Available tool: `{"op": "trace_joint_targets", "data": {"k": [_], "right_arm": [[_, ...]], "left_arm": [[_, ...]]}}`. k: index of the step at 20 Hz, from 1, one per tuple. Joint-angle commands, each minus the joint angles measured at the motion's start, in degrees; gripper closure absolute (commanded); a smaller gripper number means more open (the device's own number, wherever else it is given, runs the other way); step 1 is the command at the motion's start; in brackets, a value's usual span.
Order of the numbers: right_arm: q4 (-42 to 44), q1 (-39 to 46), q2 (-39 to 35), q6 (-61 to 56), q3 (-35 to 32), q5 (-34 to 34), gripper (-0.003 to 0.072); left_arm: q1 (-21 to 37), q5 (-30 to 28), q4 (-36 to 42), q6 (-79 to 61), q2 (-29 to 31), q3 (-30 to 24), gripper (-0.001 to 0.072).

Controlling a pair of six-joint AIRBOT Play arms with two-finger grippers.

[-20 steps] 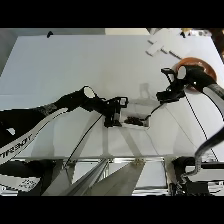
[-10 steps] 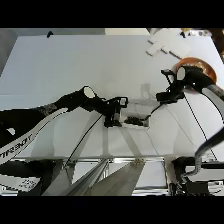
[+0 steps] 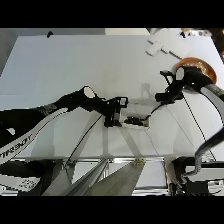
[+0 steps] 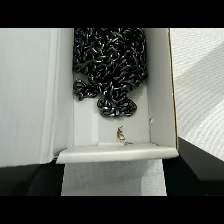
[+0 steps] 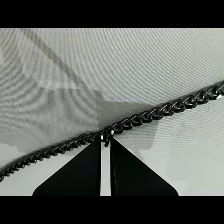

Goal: Fold the box and place the chain.

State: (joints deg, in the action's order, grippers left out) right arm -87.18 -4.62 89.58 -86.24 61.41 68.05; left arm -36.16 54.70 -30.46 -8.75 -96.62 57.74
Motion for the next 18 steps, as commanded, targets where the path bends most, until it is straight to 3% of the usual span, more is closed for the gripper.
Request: {"op": "trace_joint_targets", "data": {"k": [1,9,15,18], "right_arm": [[-2.0,0.0,-2.3,2.3,0.0,2.8,0.0666],[-1.0,-1.4,-22.3,6.7,-0.1,12.5,0.0667],[1.8,-14.0,-42.4,2.3,-0.5,15.0,0.0666],[5.5,-21.3,-46.4,-1.3,-0.5,13.3,0.0666]], "left_arm": [[0.0,0.0,0.0,0.0,0.0,0.0,0.0539],[0.0,0.0,0.0,0.0,0.0,0.0,0.0539],[0.0,0.0,0.0,0.0,0.0,0.0,0.0539],[0.0,0.0,0.0,0.0,0.0,0.0,0.0539]]}}
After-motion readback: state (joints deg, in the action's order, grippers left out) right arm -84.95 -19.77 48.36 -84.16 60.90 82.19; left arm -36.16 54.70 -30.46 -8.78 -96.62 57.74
